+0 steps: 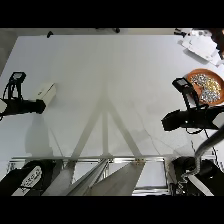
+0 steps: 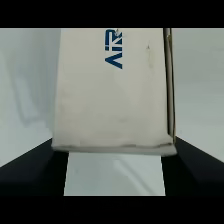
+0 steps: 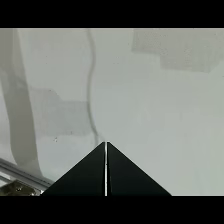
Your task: Fold the box and place the chain.
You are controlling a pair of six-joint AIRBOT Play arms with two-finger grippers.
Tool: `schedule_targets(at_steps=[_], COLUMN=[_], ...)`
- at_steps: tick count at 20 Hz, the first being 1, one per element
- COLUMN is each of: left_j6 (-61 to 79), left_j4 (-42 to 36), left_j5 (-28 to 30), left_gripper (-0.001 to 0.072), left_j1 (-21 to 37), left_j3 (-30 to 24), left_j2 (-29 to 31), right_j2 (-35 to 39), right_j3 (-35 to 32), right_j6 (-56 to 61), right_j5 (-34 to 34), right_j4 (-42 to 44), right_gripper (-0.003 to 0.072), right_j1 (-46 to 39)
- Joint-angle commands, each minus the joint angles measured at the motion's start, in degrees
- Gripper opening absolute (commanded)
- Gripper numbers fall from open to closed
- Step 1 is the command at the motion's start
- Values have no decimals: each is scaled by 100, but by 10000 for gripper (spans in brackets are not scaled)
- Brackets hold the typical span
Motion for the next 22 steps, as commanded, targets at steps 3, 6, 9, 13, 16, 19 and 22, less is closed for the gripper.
schedule_targets(at_steps=[3, 6, 9, 13, 16, 19, 22], left_j6=[-507, -507, -505, -503, -470, -463, -356], left_j4=[358, 337, 339, 243, 50, -79, -566], left_j5=[-337, -417, -457, -498, -601, -822, -1349], left_gripper=[11, 162, 522, 702, 702, 700, 697], left_j1=[289, 284, 284, 282, 282, 282, 278], left_j3=[-109, -109, -109, -109, -109, -109, -109], left_j2=[-605, -702, -625, -503, -238, 297, 905], right_j2=[-4, -4, -4, -4, -2, -4, -4], right_j3=[4, 4, 4, 4, 4, 4, -4], right_j6=[0, -44, -44, -44, -44, -44, -42], right_j5=[-35, -39, -76, -144, -144, -144, -144], right_j4=[4, 4, 4, 7, 7, 4, 4], right_gripper=[14, 14, 14, 14, 14, 14, 14], right_j1=[-2, -2, -2, -2, -2, -2, -2])
